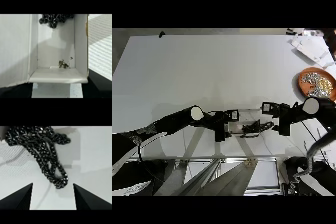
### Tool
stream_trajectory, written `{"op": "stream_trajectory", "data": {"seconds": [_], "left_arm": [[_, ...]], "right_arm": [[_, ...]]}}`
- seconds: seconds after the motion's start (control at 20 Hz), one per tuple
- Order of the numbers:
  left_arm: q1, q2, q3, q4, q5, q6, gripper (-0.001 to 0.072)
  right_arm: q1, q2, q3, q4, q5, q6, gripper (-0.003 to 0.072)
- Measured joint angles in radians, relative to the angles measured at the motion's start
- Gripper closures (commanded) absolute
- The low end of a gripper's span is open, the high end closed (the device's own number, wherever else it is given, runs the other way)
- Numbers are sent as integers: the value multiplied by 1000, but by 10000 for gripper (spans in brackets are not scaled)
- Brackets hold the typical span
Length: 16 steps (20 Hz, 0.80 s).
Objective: Fold the box and place the chain.
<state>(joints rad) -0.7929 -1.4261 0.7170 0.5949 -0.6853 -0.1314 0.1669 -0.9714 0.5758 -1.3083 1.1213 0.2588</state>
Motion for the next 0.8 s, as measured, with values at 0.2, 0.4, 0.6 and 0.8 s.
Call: {"op": "stream_trajectory", "data": {"seconds": [0.2,0.4,0.6,0.8], "left_arm": [[0,0,0,0,0,0,433],[0,0,0,0,0,0,433],[0,0,0,0,0,0,433],[0,0,0,0,0,0,433]], "right_arm": [[39,-79,0,-11,-76,-56,165],[66,-121,-13,-18,-105,-91,193],[75,-132,-43,-21,-132,-120,267],[77,-135,-67,-20,-172,-126,545]]}}
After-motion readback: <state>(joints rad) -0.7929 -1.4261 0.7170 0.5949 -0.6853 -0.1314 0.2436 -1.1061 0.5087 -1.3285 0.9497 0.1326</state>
